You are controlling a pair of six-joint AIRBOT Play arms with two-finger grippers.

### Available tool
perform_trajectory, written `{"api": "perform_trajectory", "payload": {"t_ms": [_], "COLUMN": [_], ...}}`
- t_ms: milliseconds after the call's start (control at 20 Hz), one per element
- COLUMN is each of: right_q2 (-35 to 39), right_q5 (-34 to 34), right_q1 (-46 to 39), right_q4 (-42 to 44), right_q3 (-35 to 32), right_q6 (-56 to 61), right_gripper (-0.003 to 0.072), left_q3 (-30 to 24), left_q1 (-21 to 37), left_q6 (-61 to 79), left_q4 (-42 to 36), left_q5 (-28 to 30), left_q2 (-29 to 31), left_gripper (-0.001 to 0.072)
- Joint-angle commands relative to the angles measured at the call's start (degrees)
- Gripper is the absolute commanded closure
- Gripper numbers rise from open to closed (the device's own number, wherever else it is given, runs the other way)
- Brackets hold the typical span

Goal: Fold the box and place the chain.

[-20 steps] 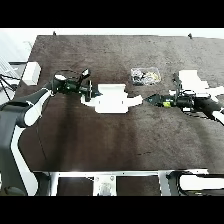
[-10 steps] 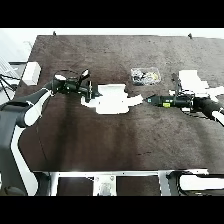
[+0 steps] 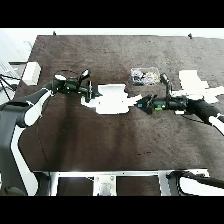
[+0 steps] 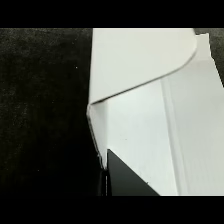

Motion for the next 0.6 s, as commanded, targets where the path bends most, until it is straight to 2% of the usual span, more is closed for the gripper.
{"api": "perform_trajectory", "payload": {"t_ms": [0,50,100,200,350,550], "right_q2": [3.8,3.8,3.8,3.8,3.5,1.4], "right_q5": [-3.7,-5.3,-8.0,-15.1,-24.0,-29.9], "right_q1": [5.4,6.7,8.3,12.0,16.8,20.5], "right_q4": [-4.7,-7.0,-9.5,-14.5,-16.5,-16.5], "right_q3": [-4.1,-4.5,-4.7,-4.8,-4.7,-4.7], "right_q6": [-12.8,-14.7,-16.6,-18.7,-18.7,-19.6], "right_gripper": [0.0219,0.0167,0.0163,0.0098,0.0099,0.01], "left_q3": [0.0,0.0,0.0,0.0,0.0,0.0], "left_q1": [0.0,0.0,0.0,0.0,0.0,0.0], "left_q6": [0.0,0.0,0.0,0.0,0.0,0.0], "left_q4": [-0.2,-0.2,-0.2,-0.2,-0.2,-0.2], "left_q5": [0.0,0.0,0.0,0.0,0.0,0.1], "left_q2": [0.0,0.0,0.0,0.0,0.0,0.0], "left_gripper": [0.069,0.0689,0.0689,0.0689,0.0689,0.0689]}}
